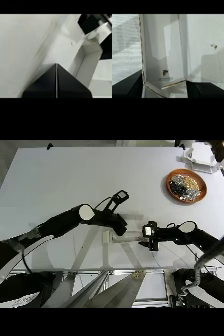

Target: Fold the box and place the chain.

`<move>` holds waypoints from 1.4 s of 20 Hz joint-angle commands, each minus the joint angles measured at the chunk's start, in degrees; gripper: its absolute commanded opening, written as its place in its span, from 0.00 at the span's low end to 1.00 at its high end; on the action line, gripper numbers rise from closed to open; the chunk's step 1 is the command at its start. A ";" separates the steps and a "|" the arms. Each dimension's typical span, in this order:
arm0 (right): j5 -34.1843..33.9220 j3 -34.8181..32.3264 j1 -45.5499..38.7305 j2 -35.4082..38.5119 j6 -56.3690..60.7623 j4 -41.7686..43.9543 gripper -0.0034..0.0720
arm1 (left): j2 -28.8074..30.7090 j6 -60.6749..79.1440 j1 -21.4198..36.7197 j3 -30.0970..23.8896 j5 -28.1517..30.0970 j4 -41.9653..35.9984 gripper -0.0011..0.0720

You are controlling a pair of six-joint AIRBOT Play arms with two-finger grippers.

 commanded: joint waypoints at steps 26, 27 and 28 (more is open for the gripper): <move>-0.02 -0.02 0.02 -0.02 0.04 0.02 0.34 | 9.84 -2.40 2.23 -14.58 -9.46 13.62 0.02; -0.02 -0.02 0.02 -0.02 0.04 0.00 0.34 | 9.84 -2.82 2.23 -14.56 -9.49 14.45 0.02; -0.02 -0.02 0.02 -0.02 0.04 0.02 0.34 | 9.84 -2.75 2.23 -14.58 -9.44 14.47 0.02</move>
